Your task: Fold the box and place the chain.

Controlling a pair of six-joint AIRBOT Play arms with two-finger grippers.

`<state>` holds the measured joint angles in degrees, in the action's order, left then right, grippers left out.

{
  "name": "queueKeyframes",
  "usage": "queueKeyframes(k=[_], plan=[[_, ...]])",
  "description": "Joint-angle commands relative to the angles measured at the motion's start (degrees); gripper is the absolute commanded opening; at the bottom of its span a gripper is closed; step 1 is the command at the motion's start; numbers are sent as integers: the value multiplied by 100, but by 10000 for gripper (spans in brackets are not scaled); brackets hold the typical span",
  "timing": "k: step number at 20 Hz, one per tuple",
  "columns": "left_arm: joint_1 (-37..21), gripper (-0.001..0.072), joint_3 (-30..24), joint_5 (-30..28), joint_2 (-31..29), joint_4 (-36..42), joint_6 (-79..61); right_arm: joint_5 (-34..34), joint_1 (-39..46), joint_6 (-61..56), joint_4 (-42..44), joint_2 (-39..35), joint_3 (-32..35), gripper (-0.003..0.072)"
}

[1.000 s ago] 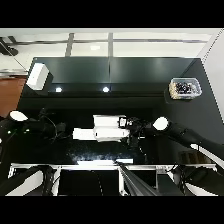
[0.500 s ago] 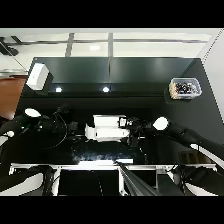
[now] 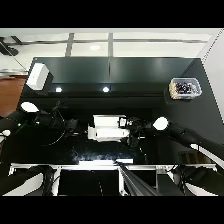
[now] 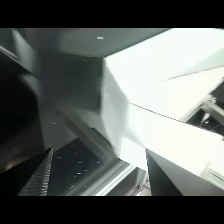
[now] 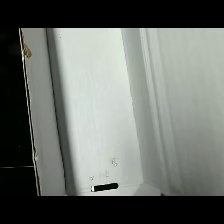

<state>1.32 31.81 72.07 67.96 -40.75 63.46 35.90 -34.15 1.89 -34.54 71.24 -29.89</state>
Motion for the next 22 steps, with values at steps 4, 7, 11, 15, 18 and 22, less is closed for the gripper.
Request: queueKeyframes(k=[4,7,11,15,18,22], plan=[[970,695,35,-612,-426,57,501,0,-2,-2,2,2,2,529],[1547,690,39,-1226,-426,22,844,0,-2,-2,2,2,2,528],[2087,680,39,-1727,-426,-505,1569,0,-2,-2,2,2,2,529],[2288,680,39,-1971,-424,-782,1860,0,-2,-2,2,2,2,529],[2411,680,39,-2201,-420,-780,1958,0,-2,-2,2,2,2,529],[2581,680,42,-2463,-413,-831,2210,2,-2,-2,2,2,2,528]])
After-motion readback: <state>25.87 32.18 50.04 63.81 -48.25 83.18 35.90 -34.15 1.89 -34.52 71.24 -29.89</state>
